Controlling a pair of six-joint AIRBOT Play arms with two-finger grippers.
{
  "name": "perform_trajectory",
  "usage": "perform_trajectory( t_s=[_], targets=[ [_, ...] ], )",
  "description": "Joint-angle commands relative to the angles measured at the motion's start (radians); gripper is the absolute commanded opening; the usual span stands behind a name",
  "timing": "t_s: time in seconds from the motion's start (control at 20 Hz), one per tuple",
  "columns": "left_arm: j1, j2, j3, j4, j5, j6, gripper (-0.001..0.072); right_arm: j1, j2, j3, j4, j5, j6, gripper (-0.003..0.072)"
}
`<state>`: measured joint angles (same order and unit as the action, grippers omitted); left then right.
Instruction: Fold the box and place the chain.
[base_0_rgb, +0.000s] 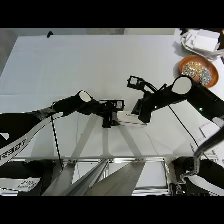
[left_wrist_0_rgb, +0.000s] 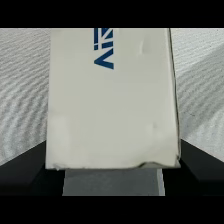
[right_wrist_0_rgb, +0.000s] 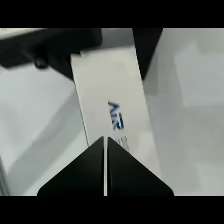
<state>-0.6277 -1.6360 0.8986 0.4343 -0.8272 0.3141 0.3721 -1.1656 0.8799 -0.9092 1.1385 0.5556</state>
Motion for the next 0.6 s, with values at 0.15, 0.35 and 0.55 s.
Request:
perform_trajectory(
  t_s=[0.15,0.35,0.55],
  targets=[
    [0.000,0.000,0.000,0.000,0.001,0.000,0.0271,-0.082,0.002,-0.197,0.355,-0.088,-0.246,0.0014],
    [0.000,0.000,0.000,0.000,0.001,0.000,0.0271,-0.081,0.001,-0.311,0.387,-0.140,-0.304,0.0014],
    [0.000,0.000,0.000,0.000,0.001,0.000,0.0271,-0.081,-0.031,-0.333,0.388,-0.159,-0.334,0.0014]
  ],
)
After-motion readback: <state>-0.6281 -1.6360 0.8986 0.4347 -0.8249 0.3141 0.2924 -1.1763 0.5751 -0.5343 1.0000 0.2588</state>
